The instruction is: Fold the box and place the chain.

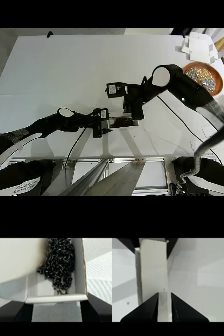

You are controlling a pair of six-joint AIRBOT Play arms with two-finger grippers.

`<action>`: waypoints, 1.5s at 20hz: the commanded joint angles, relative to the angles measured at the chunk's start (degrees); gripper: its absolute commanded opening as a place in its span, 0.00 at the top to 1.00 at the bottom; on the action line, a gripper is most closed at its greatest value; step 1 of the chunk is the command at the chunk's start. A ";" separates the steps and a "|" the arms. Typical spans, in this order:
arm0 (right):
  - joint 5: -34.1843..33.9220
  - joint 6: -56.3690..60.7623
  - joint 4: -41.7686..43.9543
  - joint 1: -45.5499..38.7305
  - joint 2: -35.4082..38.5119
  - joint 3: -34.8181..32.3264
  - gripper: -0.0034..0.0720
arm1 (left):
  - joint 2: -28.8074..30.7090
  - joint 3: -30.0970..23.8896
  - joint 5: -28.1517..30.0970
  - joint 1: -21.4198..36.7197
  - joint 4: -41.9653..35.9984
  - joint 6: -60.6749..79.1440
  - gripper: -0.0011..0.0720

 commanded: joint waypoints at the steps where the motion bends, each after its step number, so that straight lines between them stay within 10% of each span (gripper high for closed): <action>1: -3.04 -1.16 0.90 1.40 4.94 -4.46 0.69 | 0.02 0.00 0.00 -0.02 0.02 0.02 0.84; 30: -11.32 -1.05 3.65 3.91 5.68 -13.03 0.62 | 0.02 0.00 0.00 -0.02 0.00 0.02 0.84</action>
